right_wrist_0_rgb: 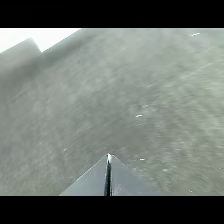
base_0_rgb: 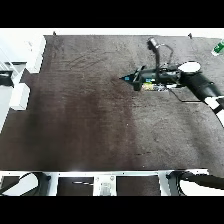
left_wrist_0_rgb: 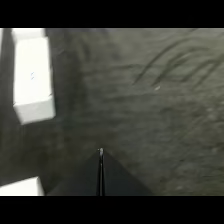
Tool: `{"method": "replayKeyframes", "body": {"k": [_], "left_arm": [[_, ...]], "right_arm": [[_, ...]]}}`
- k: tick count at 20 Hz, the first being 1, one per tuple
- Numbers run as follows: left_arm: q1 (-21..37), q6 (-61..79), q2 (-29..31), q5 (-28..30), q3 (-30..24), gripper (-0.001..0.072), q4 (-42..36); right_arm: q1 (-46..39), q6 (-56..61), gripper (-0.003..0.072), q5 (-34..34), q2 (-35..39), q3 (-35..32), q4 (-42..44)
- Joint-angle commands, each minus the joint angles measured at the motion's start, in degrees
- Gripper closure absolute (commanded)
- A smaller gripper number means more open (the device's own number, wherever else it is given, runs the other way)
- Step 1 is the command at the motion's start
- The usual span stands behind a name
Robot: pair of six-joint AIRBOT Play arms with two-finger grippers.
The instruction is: Fold the box and place the chain.
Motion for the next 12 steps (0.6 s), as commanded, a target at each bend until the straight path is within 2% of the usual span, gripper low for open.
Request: {"method": "replayKeyframes", "body": {"k": [1, 4, 6, 8, 11, 12], "left_arm": [[-8.1, 3.5, 3.8, 3.5, -0.4, 0.0696, -3.2], [-15.7, 6.3, 9.6, 10.7, -4.4, 0.0696, -3.4], [-19.3, 6.3, 15.3, 12.1, -8.9, 0.0696, -4.0], [-22.2, 7.5, 21.3, 13.1, -14.2, 0.0696, -4.4], [-26.7, 11.3, 31.2, 19.9, -24.3, 0.0696, -9.0], [-27.7, 13.5, 34.4, 20.2, -27.8, 0.0696, -10.9]], "right_arm": [[-4.8, 2.1, 0.0676, -3.3, 6.0, -3.4, 0.2], [-8.6, 2.0, 0.0676, -10.7, 14.8, -11.1, 0.2], [-10.6, 2.0, 0.0676, -17.3, 21.6, -17.4, 0.2], [-11.8, 1.9, 0.0677, -24.1, 28.2, -23.2, 0.2], [-12.5, 1.4, 0.0677, -33.8, 38.6, -31.9, 0.2], [-12.5, 1.4, 0.0677, -36.9, 42.1, -34.8, 0.2]]}}
